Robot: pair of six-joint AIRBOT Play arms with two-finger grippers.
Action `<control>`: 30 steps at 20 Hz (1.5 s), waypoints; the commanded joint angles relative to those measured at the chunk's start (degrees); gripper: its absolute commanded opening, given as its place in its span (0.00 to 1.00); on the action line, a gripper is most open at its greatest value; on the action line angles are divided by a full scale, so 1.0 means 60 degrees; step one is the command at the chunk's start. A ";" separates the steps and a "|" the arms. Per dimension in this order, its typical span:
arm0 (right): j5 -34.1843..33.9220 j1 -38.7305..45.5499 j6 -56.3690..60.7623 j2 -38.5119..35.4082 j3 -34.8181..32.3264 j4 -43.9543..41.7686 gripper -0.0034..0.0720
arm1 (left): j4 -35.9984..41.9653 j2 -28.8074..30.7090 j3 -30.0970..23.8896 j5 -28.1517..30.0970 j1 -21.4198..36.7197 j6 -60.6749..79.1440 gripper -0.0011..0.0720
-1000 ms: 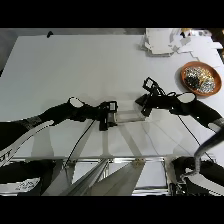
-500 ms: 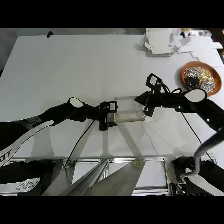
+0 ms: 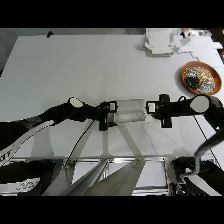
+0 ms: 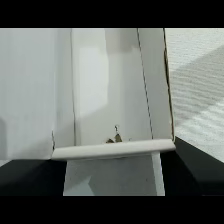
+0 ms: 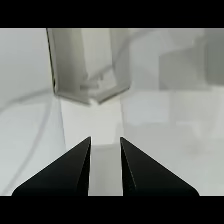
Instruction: Fold the box and place the chain.
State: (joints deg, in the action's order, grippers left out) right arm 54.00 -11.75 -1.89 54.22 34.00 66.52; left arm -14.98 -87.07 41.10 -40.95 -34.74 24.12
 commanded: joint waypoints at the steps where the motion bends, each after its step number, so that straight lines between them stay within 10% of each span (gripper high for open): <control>1: -0.0455 -0.0007 -0.1319 0.0277 -0.0412 0.0087 0.32 | 0.0000 0.0004 -0.0004 0.0000 0.0004 0.0007 0.36; 30: -0.1373 -0.0007 -0.3971 0.1781 -0.1104 -0.4819 0.35 | -0.0004 0.0004 -0.0004 0.0000 0.0004 0.0007 0.36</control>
